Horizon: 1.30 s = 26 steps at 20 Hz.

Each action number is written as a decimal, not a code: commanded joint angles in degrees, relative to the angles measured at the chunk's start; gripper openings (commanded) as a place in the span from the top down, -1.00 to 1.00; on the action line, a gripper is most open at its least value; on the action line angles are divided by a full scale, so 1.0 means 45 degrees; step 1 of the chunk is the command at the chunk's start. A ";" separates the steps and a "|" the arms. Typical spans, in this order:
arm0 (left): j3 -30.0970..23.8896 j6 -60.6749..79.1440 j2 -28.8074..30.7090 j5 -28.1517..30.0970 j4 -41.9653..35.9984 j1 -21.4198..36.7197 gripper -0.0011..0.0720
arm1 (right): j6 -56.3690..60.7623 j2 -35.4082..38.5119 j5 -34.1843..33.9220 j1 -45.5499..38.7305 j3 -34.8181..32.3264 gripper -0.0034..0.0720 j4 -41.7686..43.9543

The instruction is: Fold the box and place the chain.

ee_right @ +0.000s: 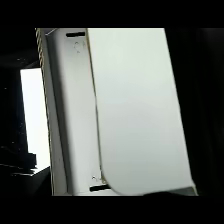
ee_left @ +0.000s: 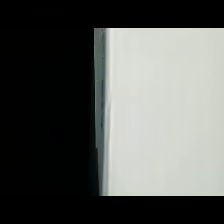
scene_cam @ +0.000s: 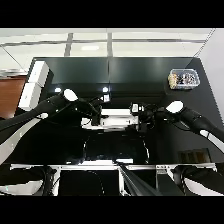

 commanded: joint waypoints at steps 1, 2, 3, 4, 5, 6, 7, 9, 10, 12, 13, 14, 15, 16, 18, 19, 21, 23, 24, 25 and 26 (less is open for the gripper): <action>0.0010 -0.0058 -0.0010 0.0039 -0.0015 -0.0005 0.91 | -0.1501 -0.0714 0.0364 0.0015 -0.0005 -0.94 0.0223; 0.0010 -0.0058 -0.0010 0.0034 -0.0015 -0.0005 0.91 | -0.1768 -0.0855 0.0359 0.0015 -0.0005 -0.94 0.0223; 0.0010 -0.0053 -0.0010 0.0034 -0.0010 -0.0005 0.91 | -0.1768 -0.0962 0.0364 0.0019 -0.0005 -0.94 0.0223; 0.0010 -0.0058 -0.0010 0.0039 -0.0015 -0.0005 0.91 | -0.1768 -0.1020 0.0321 0.0015 -0.0005 -0.94 0.0219; 0.0010 -0.0058 -0.0010 0.0039 -0.0010 -0.0005 0.91 | -0.1758 -0.1030 0.0160 0.0010 -0.0005 -0.94 0.0180; 0.0010 -0.0058 -0.0010 0.0039 -0.0015 -0.0005 0.91 | -0.1744 -0.1030 0.0034 0.0010 -0.0005 -0.94 0.0121; 0.0010 -0.0053 -0.0010 0.0039 -0.0010 -0.0005 0.91 | -0.1622 -0.1044 -0.0024 0.0005 -0.0005 -0.94 0.0121; 0.0010 -0.0058 -0.0010 0.0039 -0.0010 -0.0005 0.91 | -0.1239 -0.1103 -0.0209 0.0010 -0.0005 -0.94 0.0117; 0.0010 -0.0053 -0.0010 0.0039 -0.0015 -0.0005 0.91 | -0.1171 -0.1103 -0.0272 0.0005 -0.0005 -0.94 0.0121; 0.0010 -0.0053 -0.0010 0.0039 -0.0010 -0.0005 0.91 | -0.0981 -0.1103 -0.0291 0.0005 0.0000 -0.94 0.0068; 0.0010 -0.0053 -0.0010 0.0039 -0.0010 -0.0005 0.91 | -0.0831 -0.1103 -0.0291 0.0005 0.0000 -0.94 0.0010; 0.0010 -0.0058 -0.0010 0.0039 -0.0015 -0.0005 0.91 | -0.0690 -0.1103 -0.0296 0.0010 0.0000 -0.94 -0.0083; 0.0010 -0.0053 -0.0010 0.0039 -0.0010 -0.0005 0.91 | -0.0539 -0.1103 -0.0296 0.0010 0.0010 -0.94 -0.0175; 0.0010 -0.0058 -0.0010 0.0039 -0.0015 -0.0005 0.91 | -0.0408 -0.1103 -0.0359 0.0005 0.0010 -0.94 -0.0219; 0.0010 -0.0058 -0.0010 0.0039 -0.0010 -0.0005 0.91 | 0.0029 -0.1103 -0.0515 0.0015 0.0010 -0.94 -0.0476; 0.0010 -0.0058 -0.0010 0.0039 -0.0015 -0.0005 0.91 | 0.0219 -0.1107 -0.0529 0.0015 0.0010 -0.94 -0.0651; 0.0010 -0.0058 -0.0010 0.0039 -0.0010 -0.0005 0.91 | 0.0262 -0.1107 -0.0529 0.0019 0.0010 -0.94 -0.0738; 0.0010 -0.0058 -0.0010 0.0044 -0.0010 -0.0005 0.91 | 0.0262 -0.1107 -0.0529 0.0019 0.0010 -0.94 -0.0738; 0.0010 -0.0058 -0.0010 0.0039 -0.0015 -0.0005 0.91 | 0.0262 -0.1107 -0.0534 0.0019 0.0010 -0.94 -0.0738; 0.0010 -0.0058 -0.0010 0.0039 -0.0015 -0.0005 0.91 | 0.0262 -0.1107 -0.0534 0.0019 0.0010 -0.94 -0.0743; 0.0010 -0.0058 -0.0010 0.0039 -0.0015 -0.0005 0.91 | 0.0262 -0.1112 -0.0534 0.0024 0.0010 -0.94 -0.0748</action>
